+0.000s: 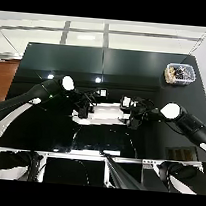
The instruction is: Fold the box and place the chain.
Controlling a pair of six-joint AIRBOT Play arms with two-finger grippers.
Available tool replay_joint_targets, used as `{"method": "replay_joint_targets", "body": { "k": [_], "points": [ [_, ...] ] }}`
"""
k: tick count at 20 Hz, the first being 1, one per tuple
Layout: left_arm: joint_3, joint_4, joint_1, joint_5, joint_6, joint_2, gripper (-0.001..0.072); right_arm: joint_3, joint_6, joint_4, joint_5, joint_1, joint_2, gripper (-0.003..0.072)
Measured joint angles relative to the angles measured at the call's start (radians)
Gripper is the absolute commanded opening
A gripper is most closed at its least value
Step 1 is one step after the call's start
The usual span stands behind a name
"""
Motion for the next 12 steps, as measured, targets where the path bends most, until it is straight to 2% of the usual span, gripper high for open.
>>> {"method": "replay_joint_targets", "body": {
  "k": [12],
  "points": [
    [0.0,0.011,-0.006,-0.013,0.033,0.019,0.0025,0.004,-0.094,0.061,0.043,-0.016,-0.05,0.0695]
  ]
}}
